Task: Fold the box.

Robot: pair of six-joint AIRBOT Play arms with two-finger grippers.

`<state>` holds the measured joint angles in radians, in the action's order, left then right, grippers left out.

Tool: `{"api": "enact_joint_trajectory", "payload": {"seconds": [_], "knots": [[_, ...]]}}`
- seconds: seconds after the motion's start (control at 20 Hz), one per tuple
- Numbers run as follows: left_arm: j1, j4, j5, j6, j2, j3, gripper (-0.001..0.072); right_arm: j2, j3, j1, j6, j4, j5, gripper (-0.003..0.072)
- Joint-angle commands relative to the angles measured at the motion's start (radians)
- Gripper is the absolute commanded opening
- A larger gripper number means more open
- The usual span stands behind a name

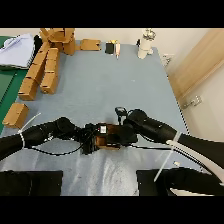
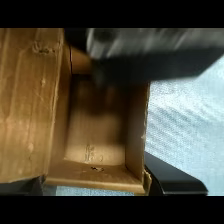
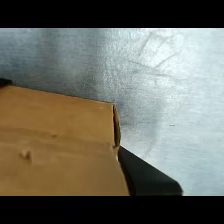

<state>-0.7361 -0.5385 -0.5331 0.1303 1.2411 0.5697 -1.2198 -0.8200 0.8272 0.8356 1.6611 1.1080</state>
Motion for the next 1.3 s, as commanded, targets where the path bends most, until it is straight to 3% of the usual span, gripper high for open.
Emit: {"api": "enact_joint_trajectory", "payload": {"seconds": [0.0, 0.1, 0.2, 0.35, 0.4, 0.6, 0.65, 0.75, 1.25], "knots": [[0.0, 0.0, 0.0, 0.0, -0.001, 0.001, 0.0609, -0.077, -0.053, 0.01, -0.022, -0.023, 0.045, 0.0377], [0.0, 0.0, 0.0, 0.0, -0.001, 0.001, 0.061, -0.086, -0.064, 0.01, -0.026, -0.045, 0.046, 0.0307], [0.0, 0.0, 0.0, 0.0, -0.001, 0.001, 0.0609, -0.086, -0.07, 0.01, -0.027, -0.055, 0.046, 0.0165], [0.0, 0.0, 0.0, 0.0, -0.001, 0.001, 0.0609, -0.088, -0.07, 0.01, -0.027, -0.058, 0.045, 0.0016], [0.0, 0.0, 0.0, 0.0, -0.001, 0.001, 0.0609, -0.088, -0.07, 0.01, -0.027, -0.061, 0.045, 0.0004], [0.0, 0.0, 0.0, 0.0, -0.001, 0.001, 0.0609, -0.088, -0.07, 0.011, -0.027, -0.076, 0.045, 0.0004], [0.0, 0.0, 0.0, 0.0, -0.001, 0.001, 0.061, -0.088, -0.07, 0.01, -0.026, -0.075, 0.045, 0.0036], [0.0, 0.0, 0.0, 0.0, -0.001, 0.001, 0.061, -0.088, -0.07, 0.01, -0.027, -0.074, 0.051, 0.0301], [0.0, 0.0, 0.0, 0.0, -0.001, 0.001, 0.061, -0.043, -0.07, 0.01, -0.027, -0.055, 0.063, 0.0304]]}}
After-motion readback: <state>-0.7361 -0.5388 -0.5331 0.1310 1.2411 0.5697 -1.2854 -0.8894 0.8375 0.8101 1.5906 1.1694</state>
